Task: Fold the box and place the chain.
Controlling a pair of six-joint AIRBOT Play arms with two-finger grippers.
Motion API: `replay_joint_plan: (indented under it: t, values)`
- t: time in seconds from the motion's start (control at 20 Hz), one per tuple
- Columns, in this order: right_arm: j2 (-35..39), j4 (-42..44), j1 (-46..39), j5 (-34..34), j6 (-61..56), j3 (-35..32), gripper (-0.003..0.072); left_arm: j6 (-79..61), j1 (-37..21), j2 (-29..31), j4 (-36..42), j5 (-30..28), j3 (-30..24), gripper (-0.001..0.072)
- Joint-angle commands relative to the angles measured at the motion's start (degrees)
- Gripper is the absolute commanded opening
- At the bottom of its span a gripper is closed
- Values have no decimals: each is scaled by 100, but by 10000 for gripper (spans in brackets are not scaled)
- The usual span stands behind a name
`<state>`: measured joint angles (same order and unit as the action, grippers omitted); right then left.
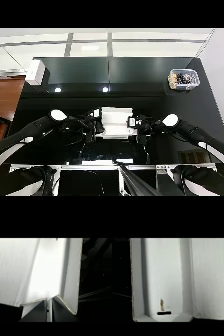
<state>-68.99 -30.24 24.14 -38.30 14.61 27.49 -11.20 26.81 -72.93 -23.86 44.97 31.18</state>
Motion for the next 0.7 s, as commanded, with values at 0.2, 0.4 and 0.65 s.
replay_joint_plan:
  t: [0.2, 0.4, 0.65]
  values:
    - [-2, 0, 2, -4, 0, 4, 18, -39, 96, -31, 33, -90, 13, 309]
    - [-2, 0, 2, -4, 0, 4, 18, -39, 101, -31, 37, -144, 17, 510]
    - [-2, 0, 2, -4, 0, 4, 18, -42, 98, -31, 7, -142, 17, 235]
